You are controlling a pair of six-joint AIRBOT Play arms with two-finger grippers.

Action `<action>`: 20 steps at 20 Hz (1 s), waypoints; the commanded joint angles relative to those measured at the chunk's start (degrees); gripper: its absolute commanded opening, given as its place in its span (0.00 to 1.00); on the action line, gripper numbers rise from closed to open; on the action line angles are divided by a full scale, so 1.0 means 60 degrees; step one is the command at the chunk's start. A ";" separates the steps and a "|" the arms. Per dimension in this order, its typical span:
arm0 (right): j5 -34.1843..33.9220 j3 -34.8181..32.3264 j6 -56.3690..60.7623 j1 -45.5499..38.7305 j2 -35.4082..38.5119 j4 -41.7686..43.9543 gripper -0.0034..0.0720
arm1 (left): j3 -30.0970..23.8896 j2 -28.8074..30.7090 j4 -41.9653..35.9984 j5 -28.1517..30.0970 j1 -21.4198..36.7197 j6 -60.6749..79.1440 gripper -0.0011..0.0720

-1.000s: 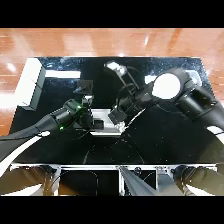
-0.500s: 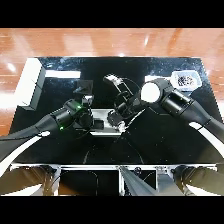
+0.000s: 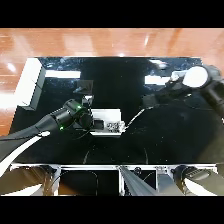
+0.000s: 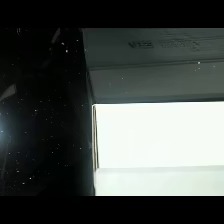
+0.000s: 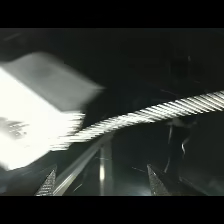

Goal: Fold the box and place the chain.

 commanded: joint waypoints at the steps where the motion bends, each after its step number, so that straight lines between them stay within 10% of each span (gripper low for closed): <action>1: -0.0965 -0.1523 0.0484 -0.2171 0.0189 0.0226 0.91 | 0.0004 0.0000 0.0007 -0.0025 -0.0004 0.0004 0.05; 12: -0.3963 -0.1800 0.1421 -0.3056 -0.2087 0.1355 0.91 | 0.0004 0.0000 0.0011 -0.0015 -0.0004 0.0007 0.05; 20: -0.3475 -0.0364 0.1020 -0.3184 -0.3610 0.3067 0.91 | 0.0004 0.0000 0.0076 -0.0015 -0.0004 0.0007 0.05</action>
